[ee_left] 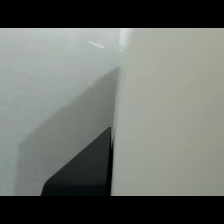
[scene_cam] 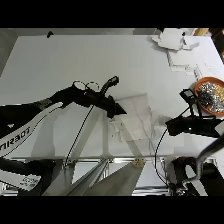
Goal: Fold the box and place the chain.
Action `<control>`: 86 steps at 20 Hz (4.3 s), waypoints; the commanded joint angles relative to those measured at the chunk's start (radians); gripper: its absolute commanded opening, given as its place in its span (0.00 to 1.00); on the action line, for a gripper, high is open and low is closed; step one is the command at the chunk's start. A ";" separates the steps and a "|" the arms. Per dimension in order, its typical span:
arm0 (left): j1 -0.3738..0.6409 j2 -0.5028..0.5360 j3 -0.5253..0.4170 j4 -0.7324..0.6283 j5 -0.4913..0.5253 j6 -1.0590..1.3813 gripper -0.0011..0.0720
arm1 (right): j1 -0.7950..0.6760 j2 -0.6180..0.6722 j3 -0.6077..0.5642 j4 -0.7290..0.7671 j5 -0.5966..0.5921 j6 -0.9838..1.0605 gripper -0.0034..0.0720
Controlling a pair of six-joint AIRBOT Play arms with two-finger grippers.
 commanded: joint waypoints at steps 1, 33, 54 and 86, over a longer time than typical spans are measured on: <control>0.006 0.009 0.002 0.011 0.013 0.026 0.02 | 0.000 0.001 0.003 0.013 -0.011 -0.001 0.18; -0.133 0.080 -0.018 0.306 0.278 0.157 0.02 | 0.000 0.080 0.220 0.013 0.143 -0.144 0.52; -0.133 0.081 -0.018 0.317 0.278 0.156 0.03 | 0.002 0.080 0.162 0.137 0.142 -0.317 0.36; -0.133 0.080 -0.018 0.315 0.278 0.156 0.03 | 0.497 -0.063 -0.190 0.008 -0.512 -0.823 0.96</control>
